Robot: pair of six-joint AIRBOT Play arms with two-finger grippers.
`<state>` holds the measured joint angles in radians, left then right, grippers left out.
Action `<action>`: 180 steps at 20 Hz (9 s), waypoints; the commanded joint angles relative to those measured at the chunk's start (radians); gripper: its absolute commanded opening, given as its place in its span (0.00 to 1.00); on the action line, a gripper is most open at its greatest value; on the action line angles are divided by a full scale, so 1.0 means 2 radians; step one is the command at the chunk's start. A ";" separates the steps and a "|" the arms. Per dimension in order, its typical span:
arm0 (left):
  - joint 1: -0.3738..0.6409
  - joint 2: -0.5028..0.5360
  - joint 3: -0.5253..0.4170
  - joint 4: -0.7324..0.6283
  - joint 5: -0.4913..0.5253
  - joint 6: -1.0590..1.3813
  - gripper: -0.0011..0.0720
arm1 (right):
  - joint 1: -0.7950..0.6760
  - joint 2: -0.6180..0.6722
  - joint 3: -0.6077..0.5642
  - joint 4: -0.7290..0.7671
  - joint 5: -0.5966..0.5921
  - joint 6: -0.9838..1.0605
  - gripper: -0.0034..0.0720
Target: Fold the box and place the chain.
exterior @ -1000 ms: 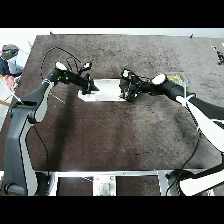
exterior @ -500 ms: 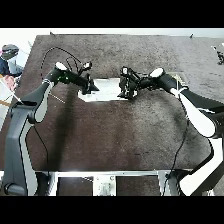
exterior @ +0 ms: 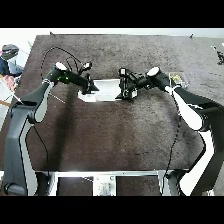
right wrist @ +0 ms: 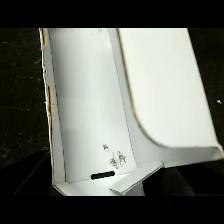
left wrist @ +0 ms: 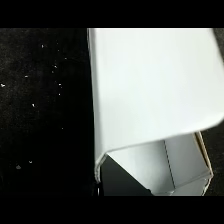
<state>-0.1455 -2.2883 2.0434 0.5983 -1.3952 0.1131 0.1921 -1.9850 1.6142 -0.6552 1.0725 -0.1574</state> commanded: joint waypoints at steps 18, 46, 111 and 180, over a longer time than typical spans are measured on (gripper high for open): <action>0.000 0.000 0.000 0.000 0.000 0.000 0.03 | 0.002 -0.030 0.004 0.017 0.014 -0.030 0.85; 0.000 0.000 0.000 0.000 0.000 0.000 0.03 | 0.002 -0.030 0.004 0.017 0.010 -0.030 0.73; -0.001 0.044 -0.052 -0.060 0.080 -0.056 0.03 | 0.001 -0.030 0.004 0.017 0.010 -0.030 0.73; -0.015 0.095 -0.162 -0.011 0.063 -0.007 0.89 | 0.001 -0.030 0.004 0.017 0.002 -0.030 0.73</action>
<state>-0.1791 -2.0975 1.7206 0.5739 -1.2671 0.1310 0.1936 -2.0445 1.6215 -0.6231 1.0782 -0.2173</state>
